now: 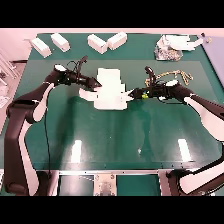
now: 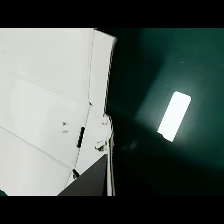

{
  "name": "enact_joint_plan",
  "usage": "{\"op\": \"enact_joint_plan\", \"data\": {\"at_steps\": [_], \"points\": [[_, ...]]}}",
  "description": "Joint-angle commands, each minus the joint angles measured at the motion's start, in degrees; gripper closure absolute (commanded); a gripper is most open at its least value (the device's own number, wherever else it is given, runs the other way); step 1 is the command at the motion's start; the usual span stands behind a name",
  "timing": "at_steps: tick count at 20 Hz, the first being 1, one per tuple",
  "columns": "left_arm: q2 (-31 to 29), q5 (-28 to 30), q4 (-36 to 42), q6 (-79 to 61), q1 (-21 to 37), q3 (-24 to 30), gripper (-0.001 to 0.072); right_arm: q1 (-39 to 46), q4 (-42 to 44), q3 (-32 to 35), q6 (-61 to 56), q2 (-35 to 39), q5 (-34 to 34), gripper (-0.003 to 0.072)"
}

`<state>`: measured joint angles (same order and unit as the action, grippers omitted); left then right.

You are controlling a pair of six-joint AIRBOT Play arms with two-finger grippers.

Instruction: Fold the box and place the chain.

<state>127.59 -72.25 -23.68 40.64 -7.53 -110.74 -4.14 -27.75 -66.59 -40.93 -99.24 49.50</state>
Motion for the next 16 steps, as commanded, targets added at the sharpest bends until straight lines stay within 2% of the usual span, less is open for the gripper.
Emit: {"op": "enact_joint_plan", "data": {"at_steps": [1,2,3,11,14,16], "points": [[0.04,-0.48,0.07,-2.19,-0.04,-0.02,0.0594,0.0,0.02,0.02,0.07,-0.04,0.0,0.068],[0.04,-0.52,-0.11,-2.56,-0.04,-0.02,0.0601,0.0,0.02,0.02,0.07,-0.04,0.0,0.068],[0.04,-0.61,-0.37,-4.11,-0.04,-0.02,0.0688,0.0,0.04,0.02,0.07,-0.04,0.0,0.068],[0.04,-4.59,0.76,-32.06,0.09,0.11,0.0691,0.0,1.01,-0.04,0.04,-0.02,0.0,0.0679],[0.04,-11.1,3.41,-45.75,0.13,0.11,0.0692,0.31,1.31,-0.04,0.04,-0.02,0.04,0.0679],[0.04,-11.41,3.67,-50.42,0.31,0.72,0.0693,0.74,1.33,-0.04,0.02,-0.02,0.02,0.0679]]}}
